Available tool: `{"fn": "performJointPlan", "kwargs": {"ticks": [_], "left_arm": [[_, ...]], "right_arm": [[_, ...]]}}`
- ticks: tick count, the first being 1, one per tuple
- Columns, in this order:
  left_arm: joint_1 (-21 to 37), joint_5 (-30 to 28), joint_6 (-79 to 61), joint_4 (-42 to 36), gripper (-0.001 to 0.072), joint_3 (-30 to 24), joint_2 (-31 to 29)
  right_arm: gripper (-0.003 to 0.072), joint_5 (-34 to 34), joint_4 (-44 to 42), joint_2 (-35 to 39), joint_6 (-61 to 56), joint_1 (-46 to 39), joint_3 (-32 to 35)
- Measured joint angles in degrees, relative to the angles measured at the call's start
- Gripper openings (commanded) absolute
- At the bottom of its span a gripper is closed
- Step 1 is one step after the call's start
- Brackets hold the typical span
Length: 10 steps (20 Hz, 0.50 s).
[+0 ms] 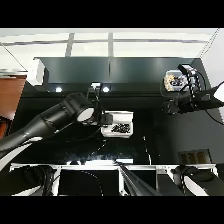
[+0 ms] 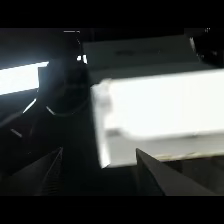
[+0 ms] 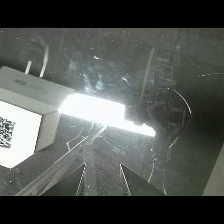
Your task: Fold the box and place the chain.
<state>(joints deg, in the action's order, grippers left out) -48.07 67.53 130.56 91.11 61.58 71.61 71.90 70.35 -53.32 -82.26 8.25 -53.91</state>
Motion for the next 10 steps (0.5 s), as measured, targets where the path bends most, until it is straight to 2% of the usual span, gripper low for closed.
{"fn": "performJointPlan", "kwargs": {"ticks": [2,6,8,10], "left_arm": [[2.1,1.0,-1.7,0.3,0.0522,-2.8,-3.5],[9.8,2.0,-5.6,-0.3,0.0522,-11.9,-12.4],[15.2,-1.0,-9.8,-3.3,0.052,-16.5,-16.6],[20.6,-4.9,-20.0,-10.6,0.0519,-20.2,-19.0]], "right_arm": [[0.0245,0.0,0.0,0.0,0.0,0.0,0.0],[0.0245,0.7,0.0,0.0,0.0,0.0,0.0],[0.0245,1.0,0.0,0.0,0.0,0.0,0.0],[0.0245,1.1,0.0,0.0,0.0,0.0,0.0]]}}
